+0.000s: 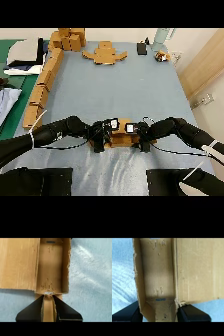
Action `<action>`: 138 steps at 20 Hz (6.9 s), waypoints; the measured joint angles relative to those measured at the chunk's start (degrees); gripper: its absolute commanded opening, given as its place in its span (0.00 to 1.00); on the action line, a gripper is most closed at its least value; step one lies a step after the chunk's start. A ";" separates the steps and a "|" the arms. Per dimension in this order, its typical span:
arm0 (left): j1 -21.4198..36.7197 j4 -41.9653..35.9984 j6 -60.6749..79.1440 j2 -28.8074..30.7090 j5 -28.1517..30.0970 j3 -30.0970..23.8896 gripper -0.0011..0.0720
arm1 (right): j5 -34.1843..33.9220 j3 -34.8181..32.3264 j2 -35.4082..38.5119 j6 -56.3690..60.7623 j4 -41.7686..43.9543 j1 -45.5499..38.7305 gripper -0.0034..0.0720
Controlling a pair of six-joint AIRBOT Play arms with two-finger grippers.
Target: Fold the box.
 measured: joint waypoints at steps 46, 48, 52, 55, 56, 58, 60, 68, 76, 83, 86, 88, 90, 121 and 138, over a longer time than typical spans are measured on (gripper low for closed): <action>15.74 5.38 -69.99 -0.24 -12.26 -3.56 0.03 | -0.07 0.02 0.00 -0.02 -0.02 -0.02 0.70; 14.10 3.08 -69.31 -0.57 -12.35 -3.54 0.03 | -0.07 0.02 0.00 0.00 -0.02 -0.02 0.70; 12.98 2.19 -69.72 2.32 -13.46 -3.19 0.02 | -0.04 0.02 0.00 0.00 -0.02 -0.02 0.70; 12.72 3.21 -71.52 4.35 -13.79 -3.15 0.02 | -0.02 0.02 0.00 0.00 -0.02 -0.02 0.70; 12.63 3.54 -71.91 4.70 -13.53 -3.15 0.03 | -0.02 0.02 0.00 0.00 -0.02 -0.02 0.70; 12.46 4.02 -72.48 5.09 -12.98 -3.13 0.03 | -0.02 0.02 0.00 0.00 -0.02 -0.02 0.70; 12.20 4.26 -72.89 5.31 -12.24 -3.08 0.03 | -0.02 0.02 0.00 0.00 -0.02 -0.02 0.70; 9.44 6.03 -74.16 5.55 -10.38 -3.08 0.03 | 0.00 0.02 0.00 0.00 -0.02 -0.02 0.70; 5.62 5.11 -75.08 5.55 -7.91 -2.49 0.82 | 0.00 0.02 0.00 0.00 -0.02 -0.02 0.70; 8.26 4.81 -76.39 5.55 -10.71 -0.48 0.82 | 0.00 0.02 0.00 0.00 -0.02 -0.02 0.70; 8.72 4.66 -76.59 5.55 -11.06 0.94 0.82 | 0.00 0.00 0.00 0.00 -0.02 -0.02 0.70; 8.85 4.22 -76.52 5.55 -11.23 1.44 0.83 | 0.00 0.02 0.00 0.00 -0.02 -0.02 0.70; 8.70 3.65 -76.41 5.55 -11.15 1.73 0.83 | 0.00 0.00 0.00 0.00 -0.02 -0.02 0.70; -3.98 18.45 -98.12 -1.60 -7.15 9.75 0.83 | 0.02 0.02 0.00 0.00 0.00 -0.02 0.70; -13.11 45.94 -126.14 -11.96 -22.08 25.05 0.83 | 0.02 0.02 0.00 0.02 0.00 -0.02 0.70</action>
